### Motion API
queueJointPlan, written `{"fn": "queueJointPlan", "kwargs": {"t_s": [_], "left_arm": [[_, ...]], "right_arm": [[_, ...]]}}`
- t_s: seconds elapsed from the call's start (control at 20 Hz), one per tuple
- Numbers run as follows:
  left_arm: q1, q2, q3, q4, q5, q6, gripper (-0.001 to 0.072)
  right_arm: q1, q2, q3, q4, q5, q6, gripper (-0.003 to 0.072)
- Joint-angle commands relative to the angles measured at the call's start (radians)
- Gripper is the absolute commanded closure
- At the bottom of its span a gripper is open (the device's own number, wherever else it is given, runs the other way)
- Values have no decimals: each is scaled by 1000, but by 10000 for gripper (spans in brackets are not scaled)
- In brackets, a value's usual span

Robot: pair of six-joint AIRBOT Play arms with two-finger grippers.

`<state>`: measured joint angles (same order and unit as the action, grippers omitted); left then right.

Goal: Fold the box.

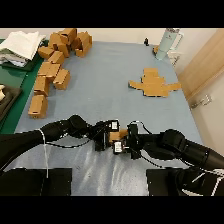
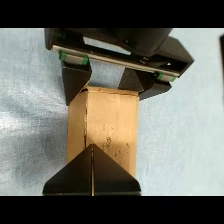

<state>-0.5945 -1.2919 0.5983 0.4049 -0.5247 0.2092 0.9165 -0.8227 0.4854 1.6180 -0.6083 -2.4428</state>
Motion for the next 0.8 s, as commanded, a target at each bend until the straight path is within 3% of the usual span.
{"fn": "queueJointPlan", "kwargs": {"t_s": [0.0, 0.15, 0.45, 0.75], "left_arm": [[0, 0, 1, 0, 0, 0, 155], [0, 0, 1, 0, 0, 0, 155], [0, 0, 1, 0, 0, 0, 155], [0, 0, 1, 0, 0, 0, 155]], "right_arm": [[0, 4, 1, 2, -3, 1, 680], [-1, 66, 18, -27, -14, 111, 680], [-98, 201, 51, -444, -133, 900, 680], [-358, 100, 88, -406, -261, 1302, 680]]}}
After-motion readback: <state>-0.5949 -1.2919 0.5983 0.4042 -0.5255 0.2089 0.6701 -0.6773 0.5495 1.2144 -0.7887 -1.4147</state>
